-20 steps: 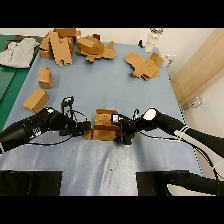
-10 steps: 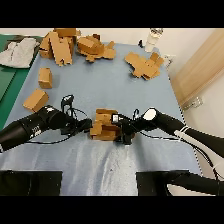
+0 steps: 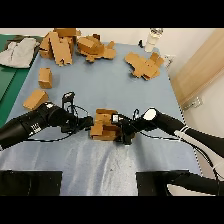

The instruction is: Fold the box.

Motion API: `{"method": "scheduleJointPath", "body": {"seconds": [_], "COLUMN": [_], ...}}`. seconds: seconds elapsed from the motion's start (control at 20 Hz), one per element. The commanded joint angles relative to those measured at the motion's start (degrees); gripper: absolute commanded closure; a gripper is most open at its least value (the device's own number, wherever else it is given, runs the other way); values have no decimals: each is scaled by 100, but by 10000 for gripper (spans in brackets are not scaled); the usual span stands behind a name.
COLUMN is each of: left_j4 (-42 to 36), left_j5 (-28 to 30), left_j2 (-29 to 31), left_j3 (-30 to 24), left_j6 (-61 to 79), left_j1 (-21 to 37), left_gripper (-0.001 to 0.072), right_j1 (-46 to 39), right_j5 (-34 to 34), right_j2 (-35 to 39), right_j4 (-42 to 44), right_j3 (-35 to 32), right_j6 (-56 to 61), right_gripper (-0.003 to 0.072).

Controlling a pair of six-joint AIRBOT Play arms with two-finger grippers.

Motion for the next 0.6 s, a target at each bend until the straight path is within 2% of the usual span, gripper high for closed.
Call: {"method": "scheduleJointPath", "body": {"seconds": [0.0, 0.55], "left_j4": [-92, -125], "left_j5": [-68, 26], "left_j2": [4, -48], "left_j3": [39, 39], "left_j6": [13, 15], "left_j1": [0, -457], "left_gripper": [219, 219], "right_j1": [7, 7], "right_j5": [0, 0], "right_j2": [-2, -2], "right_j4": [0, 0], "right_j3": [-2, -2], "right_j6": [2, 2], "right_gripper": [165, 165]}}
